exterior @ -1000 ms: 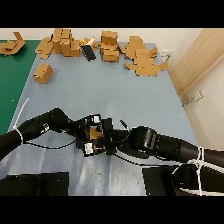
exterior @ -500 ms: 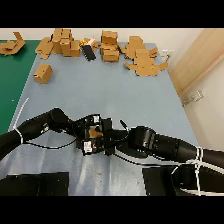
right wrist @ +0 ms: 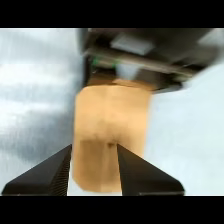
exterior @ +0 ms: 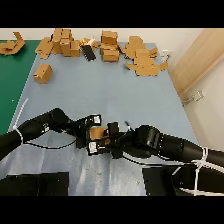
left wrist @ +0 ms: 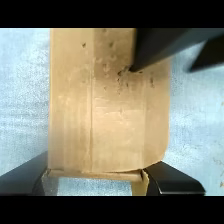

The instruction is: Fold the box.

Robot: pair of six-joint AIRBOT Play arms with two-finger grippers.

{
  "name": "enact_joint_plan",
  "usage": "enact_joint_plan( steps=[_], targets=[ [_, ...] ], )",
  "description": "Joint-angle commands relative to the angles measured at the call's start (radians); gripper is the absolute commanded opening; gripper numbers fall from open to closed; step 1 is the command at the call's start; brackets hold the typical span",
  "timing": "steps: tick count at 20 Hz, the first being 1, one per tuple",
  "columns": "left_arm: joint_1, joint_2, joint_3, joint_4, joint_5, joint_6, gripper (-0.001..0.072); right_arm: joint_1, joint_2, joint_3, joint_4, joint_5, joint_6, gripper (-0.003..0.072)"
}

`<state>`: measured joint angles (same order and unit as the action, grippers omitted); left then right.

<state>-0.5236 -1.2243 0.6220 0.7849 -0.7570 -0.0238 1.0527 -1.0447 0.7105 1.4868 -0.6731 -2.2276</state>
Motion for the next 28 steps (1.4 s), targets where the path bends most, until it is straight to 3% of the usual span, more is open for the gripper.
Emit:
enact_joint_plan(
  steps=[1,15,20,28],
  targets=[
    [0.002,0.0,0.0,0.0,-0.003,-0.002,0.041,-0.014,0.003,0.0,-0.008,0.007,-0.005,0.0442],
    [0.002,0.0,0.0,0.0,-0.003,-0.002,0.041,-0.033,0.059,-0.037,-0.014,0.015,-0.005,0.0442],
    [0.001,0.0,0.0,0.0,-0.004,-0.002,0.041,-0.033,0.059,-0.09,-0.052,0.132,-0.006,0.0442],
    [0.001,0.0,0.0,0.0,-0.004,-0.002,0.041,-0.033,0.032,-0.093,-0.065,0.143,-0.005,0.0438]
  ],
)
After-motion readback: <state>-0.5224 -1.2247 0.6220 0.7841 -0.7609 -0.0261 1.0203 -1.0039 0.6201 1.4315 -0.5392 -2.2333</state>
